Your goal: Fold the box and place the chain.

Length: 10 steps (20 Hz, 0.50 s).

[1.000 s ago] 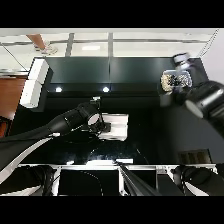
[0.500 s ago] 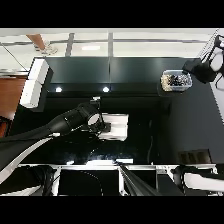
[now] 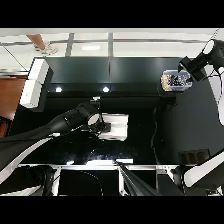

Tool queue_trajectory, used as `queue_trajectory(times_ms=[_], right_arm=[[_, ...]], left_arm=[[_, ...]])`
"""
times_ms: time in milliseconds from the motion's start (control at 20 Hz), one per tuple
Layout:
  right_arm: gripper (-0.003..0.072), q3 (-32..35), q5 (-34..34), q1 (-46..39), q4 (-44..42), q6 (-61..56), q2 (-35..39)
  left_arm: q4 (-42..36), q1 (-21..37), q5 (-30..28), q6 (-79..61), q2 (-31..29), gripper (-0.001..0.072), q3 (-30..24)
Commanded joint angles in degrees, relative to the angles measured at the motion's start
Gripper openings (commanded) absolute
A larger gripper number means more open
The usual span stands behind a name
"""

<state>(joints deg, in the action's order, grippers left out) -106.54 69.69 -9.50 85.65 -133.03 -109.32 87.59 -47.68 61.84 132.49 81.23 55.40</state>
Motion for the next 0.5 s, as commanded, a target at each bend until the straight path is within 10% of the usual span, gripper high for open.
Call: queue_trajectory(times_ms=[0,450], right_arm=[[0.0603,-1.27,-0.48,-0.15,0.57,-4.66,-1.97],[0.0603,-1.27,-0.42,-0.13,4.63,-7.69,-3.30]], left_arm=[[0.00,0.04,-0.04,-0.02,0.00,0.0031,0.00],[0.02,0.04,-0.09,-0.02,0.00,0.0031,0.00]])
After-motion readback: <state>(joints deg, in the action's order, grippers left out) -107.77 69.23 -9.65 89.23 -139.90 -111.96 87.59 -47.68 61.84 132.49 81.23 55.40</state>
